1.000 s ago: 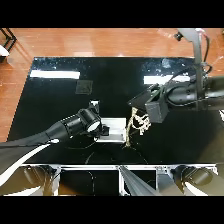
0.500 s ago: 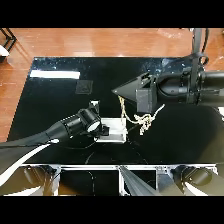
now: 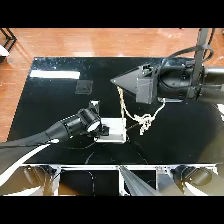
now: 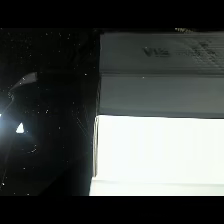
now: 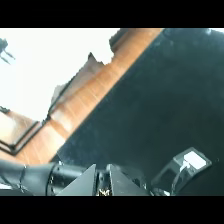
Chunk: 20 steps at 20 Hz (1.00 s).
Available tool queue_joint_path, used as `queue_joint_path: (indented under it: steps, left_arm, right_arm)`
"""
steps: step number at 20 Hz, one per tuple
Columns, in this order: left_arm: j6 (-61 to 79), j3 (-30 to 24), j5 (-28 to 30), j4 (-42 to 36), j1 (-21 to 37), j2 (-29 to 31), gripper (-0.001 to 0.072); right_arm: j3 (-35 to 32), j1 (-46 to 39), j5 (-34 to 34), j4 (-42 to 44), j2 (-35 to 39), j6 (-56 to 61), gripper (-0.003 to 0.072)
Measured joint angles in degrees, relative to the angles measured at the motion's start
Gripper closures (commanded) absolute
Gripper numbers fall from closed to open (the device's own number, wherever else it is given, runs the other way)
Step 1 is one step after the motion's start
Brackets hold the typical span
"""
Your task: Fold the box and place the chain.
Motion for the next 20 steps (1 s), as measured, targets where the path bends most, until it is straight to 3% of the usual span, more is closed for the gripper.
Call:
queue_joint_path:
  steps: [7, 15, 20]
  left_arm:
    - [0.0, 0.0, 0.0, 0.0, 0.0, 0.0, 0.0685]
    - [0.0, 0.0, 0.0, 0.0, 0.02, 0.0, 0.0685]
    - [0.02, 0.0, 0.0, 0.02, 0.0, -0.02, 0.0685]
  right_arm:
    - [1.25, -0.57, -1.62, 2.03, 0.0, -1.49, 0.0665]
    - [1.46, -1.44, 7.76, -9.94, 0.0, 4.11, 0.0665]
    - [1.4, 1.27, 8.85, -12.11, -0.26, 5.49, 0.0664]
